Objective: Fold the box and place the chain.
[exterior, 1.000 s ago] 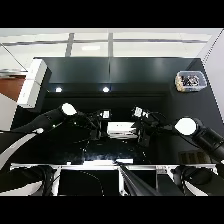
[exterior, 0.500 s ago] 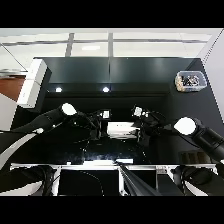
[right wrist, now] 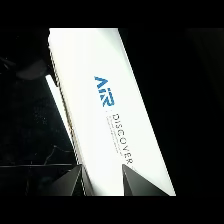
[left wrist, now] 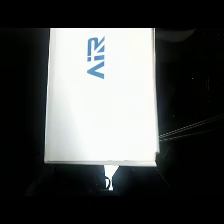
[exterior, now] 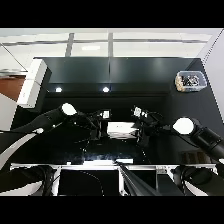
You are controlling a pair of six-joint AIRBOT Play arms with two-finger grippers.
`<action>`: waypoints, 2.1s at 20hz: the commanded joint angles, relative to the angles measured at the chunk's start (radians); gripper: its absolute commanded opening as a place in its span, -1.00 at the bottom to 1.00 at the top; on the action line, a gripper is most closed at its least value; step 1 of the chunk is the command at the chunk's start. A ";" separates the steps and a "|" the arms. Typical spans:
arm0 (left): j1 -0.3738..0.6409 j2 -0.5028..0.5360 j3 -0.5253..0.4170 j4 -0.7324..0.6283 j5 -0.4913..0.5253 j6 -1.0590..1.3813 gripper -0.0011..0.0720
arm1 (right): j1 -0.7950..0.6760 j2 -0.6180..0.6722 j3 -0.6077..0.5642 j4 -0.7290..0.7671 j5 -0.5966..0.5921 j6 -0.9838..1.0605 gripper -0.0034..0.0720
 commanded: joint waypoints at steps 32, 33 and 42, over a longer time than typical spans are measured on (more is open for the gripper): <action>0.000 -0.001 0.000 0.000 0.000 0.000 0.04 | -0.079 -0.257 0.083 0.261 0.131 0.681 -0.83; 0.000 -0.001 0.000 0.000 0.000 0.000 0.04 | -0.079 -0.260 0.074 0.261 0.131 0.681 -0.83; 0.000 -0.001 0.000 0.000 0.000 0.000 0.05 | -0.079 -0.262 0.066 0.261 0.085 0.681 -0.83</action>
